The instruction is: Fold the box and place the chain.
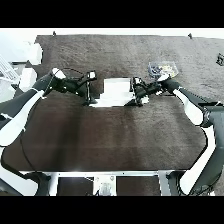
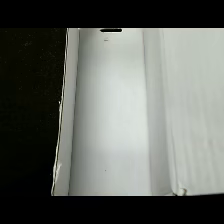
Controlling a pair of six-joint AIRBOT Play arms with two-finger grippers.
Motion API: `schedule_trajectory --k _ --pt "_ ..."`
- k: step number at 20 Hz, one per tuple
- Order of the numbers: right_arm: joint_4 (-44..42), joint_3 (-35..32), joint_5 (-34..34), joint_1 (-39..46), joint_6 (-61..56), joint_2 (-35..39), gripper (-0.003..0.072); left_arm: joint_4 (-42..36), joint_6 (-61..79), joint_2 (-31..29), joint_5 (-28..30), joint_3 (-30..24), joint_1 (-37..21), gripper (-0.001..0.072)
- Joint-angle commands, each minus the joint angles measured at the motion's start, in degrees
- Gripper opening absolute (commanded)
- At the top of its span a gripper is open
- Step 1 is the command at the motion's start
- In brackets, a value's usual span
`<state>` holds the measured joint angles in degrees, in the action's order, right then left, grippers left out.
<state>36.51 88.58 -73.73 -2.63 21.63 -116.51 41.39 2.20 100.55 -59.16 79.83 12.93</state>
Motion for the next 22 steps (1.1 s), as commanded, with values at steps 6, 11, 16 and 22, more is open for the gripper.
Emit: schedule_trajectory --k 6,11,16,22 --pt "0.0 0.0 0.0 0.0 0.0 0.0 0.0539 1.5 -0.2 5.6 -2.3 5.9 0.0 0.0616" --pt "0.0 0.0 0.0 0.0 0.0 0.0 0.054 1.2 1.3 7.4 -4.8 7.6 0.0 0.0616" --pt "0.0 0.0 0.0 0.0 0.0 0.0 0.054 0.2 3.0 8.2 -3.9 7.6 1.5 0.0616" --pt "0.0 0.0 0.0 0.0 0.0 0.0 0.0539 0.0 2.8 8.5 -1.1 7.6 2.5 0.0587"
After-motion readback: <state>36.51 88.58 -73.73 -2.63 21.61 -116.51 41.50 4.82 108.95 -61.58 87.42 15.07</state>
